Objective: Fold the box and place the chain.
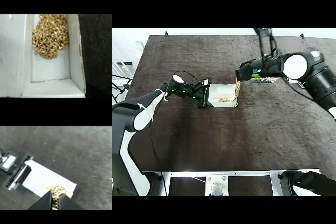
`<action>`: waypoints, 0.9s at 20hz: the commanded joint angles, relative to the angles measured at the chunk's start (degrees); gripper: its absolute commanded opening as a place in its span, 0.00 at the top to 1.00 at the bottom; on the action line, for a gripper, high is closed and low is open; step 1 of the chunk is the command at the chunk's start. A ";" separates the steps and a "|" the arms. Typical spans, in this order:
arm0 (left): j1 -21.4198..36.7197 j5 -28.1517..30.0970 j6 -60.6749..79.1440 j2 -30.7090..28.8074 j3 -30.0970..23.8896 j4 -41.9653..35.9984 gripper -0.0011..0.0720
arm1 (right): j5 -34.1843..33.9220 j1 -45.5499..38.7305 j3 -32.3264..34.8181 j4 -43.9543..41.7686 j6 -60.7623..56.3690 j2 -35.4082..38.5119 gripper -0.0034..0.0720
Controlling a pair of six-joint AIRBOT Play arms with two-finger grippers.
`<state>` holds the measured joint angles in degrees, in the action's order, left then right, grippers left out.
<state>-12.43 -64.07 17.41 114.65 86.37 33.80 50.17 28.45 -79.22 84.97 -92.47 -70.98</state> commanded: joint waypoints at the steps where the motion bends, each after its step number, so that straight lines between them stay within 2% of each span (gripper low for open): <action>1: -0.02 0.00 0.00 -0.02 0.00 0.02 0.51 | -8.07 1.79 5.03 -0.79 -0.13 0.02 0.95; 7: -0.02 0.00 0.00 -0.02 0.00 0.02 0.51 | -24.48 1.84 14.82 -2.05 -0.13 -2.14 0.95; 10: -0.02 0.00 0.00 -0.02 0.00 0.02 0.51 | -27.30 1.81 17.18 -2.51 -0.13 -5.68 0.93; 12: -0.02 0.00 0.00 -0.02 0.00 0.02 0.51 | -27.26 1.81 17.55 -2.47 -0.11 -7.93 0.52; 15: -0.02 0.00 0.00 0.00 0.00 0.02 0.51 | -26.88 1.18 17.55 -1.31 0.13 -8.39 0.50; 18: -0.02 -0.02 0.00 -0.02 0.00 0.02 0.51 | -18.99 -1.46 17.57 4.24 3.32 -6.01 0.50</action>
